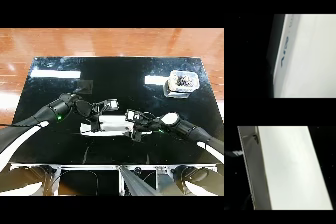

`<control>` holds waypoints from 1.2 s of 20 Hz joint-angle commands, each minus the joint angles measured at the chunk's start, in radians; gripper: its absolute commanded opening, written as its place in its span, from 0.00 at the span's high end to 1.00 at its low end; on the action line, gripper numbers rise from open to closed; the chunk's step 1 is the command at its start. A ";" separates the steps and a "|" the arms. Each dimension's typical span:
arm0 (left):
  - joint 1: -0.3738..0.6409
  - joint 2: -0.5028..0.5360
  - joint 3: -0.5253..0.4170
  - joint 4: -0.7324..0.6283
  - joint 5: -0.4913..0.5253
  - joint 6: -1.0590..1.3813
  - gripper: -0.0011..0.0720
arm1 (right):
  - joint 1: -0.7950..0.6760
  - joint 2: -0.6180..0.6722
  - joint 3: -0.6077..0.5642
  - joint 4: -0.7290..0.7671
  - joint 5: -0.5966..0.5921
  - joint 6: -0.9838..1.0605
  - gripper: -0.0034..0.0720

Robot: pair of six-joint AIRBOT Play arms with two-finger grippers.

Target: Fold the box and place the chain.

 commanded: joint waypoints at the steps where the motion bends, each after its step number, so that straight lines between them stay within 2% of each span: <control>1: 0.000 0.000 0.000 -0.003 -0.008 -0.002 0.96 | -0.001 -0.013 0.001 -0.008 0.005 0.013 0.02; 12: 0.000 0.000 0.000 -0.006 -0.016 -0.002 0.96 | 0.005 -0.013 0.001 -0.067 0.014 0.106 0.02; 13: 0.000 0.000 0.000 -0.006 -0.016 -0.002 0.96 | 0.005 -0.013 0.001 -0.072 0.015 0.105 0.13; 14: 0.000 0.000 0.000 -0.006 -0.016 -0.002 0.96 | 0.005 -0.013 0.001 -0.072 0.016 0.105 0.19; 17: 0.000 0.000 0.000 -0.006 -0.017 -0.002 0.96 | 0.005 -0.013 0.001 -0.072 0.016 0.105 0.19; 19: 0.000 0.000 0.000 -0.006 -0.024 -0.002 0.96 | 0.005 -0.013 0.001 -0.071 0.016 0.105 0.32; 24: 0.000 0.000 0.000 -0.006 -0.032 -0.002 0.96 | 0.005 -0.013 0.001 -0.071 0.015 0.105 0.31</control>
